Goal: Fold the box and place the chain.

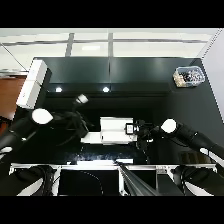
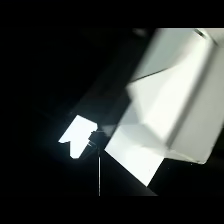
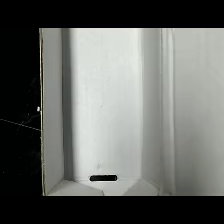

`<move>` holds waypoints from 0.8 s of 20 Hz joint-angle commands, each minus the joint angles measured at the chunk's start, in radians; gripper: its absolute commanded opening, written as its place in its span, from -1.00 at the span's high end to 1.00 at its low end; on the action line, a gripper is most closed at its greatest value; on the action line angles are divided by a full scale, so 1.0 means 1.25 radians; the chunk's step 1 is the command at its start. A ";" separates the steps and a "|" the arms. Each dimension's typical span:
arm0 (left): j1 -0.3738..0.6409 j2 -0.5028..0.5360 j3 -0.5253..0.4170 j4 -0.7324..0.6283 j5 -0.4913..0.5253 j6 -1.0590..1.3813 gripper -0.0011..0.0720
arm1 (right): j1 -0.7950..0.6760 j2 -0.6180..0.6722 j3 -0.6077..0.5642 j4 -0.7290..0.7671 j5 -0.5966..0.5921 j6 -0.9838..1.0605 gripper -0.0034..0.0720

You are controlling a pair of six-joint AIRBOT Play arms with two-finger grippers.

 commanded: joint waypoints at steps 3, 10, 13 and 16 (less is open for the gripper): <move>0.295 0.064 -0.014 0.056 -0.281 -0.400 0.89 | 0.001 -0.001 0.000 0.000 -0.001 0.000 -0.25; 0.357 0.004 -0.190 -0.042 -0.222 -0.487 0.89 | 0.001 -0.001 0.000 0.000 -0.001 0.003 -0.25; 0.297 -0.034 -0.197 -0.113 -0.160 -0.464 0.89 | 0.001 -0.001 0.000 0.000 -0.001 0.003 -0.25; 0.205 -0.067 -0.194 -0.179 -0.081 -0.440 0.89 | 0.001 -0.001 0.000 0.000 -0.001 0.004 -0.25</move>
